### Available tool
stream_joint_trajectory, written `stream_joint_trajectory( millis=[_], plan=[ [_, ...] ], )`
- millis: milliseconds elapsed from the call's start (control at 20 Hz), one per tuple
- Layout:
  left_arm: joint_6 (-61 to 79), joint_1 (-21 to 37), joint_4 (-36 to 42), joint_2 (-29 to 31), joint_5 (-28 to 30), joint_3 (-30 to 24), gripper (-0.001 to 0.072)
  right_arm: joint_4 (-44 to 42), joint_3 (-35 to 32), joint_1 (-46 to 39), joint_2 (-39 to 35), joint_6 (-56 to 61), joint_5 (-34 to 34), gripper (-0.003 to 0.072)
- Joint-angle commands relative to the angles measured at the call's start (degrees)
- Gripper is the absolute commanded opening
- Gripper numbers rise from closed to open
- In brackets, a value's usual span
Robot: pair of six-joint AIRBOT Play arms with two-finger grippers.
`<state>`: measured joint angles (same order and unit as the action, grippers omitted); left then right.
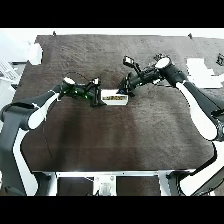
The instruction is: Fold the box and place the chain.
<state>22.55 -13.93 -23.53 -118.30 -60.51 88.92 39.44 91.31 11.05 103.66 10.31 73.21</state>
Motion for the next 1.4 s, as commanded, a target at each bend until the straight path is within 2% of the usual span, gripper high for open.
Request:
stream_joint_trajectory(
  millis=[0,400,800,1000,1100,1350],
  plan=[
    [0.0,0.0,0.0,0.0,0.0,0.0,0.0416,-0.5,0.1,0.2,0.7,-0.5,0.3,0.0304],
    [0.0,0.0,0.0,0.0,0.0,0.0,0.0416,-0.9,0.1,0.7,1.3,-1.9,-0.5,0.0293],
    [0.0,0.0,0.0,0.0,0.0,0.0,0.0417,-1.1,0.1,0.7,1.4,-3.3,-4.5,0.0298],
    [0.0,0.0,0.0,0.0,0.0,0.0,0.0416,-1.1,0.1,0.7,1.4,-3.3,-5.5,0.0307],
    [0.0,0.0,0.0,0.0,0.0,0.0,0.0416,-1.1,-0.1,0.7,1.4,-3.2,-5.8,0.0357],
    [0.0,0.0,0.0,0.0,0.0,0.0,0.0416,-1.1,-0.7,0.7,1.4,-2.1,-6.2,0.0355]
  ],
)
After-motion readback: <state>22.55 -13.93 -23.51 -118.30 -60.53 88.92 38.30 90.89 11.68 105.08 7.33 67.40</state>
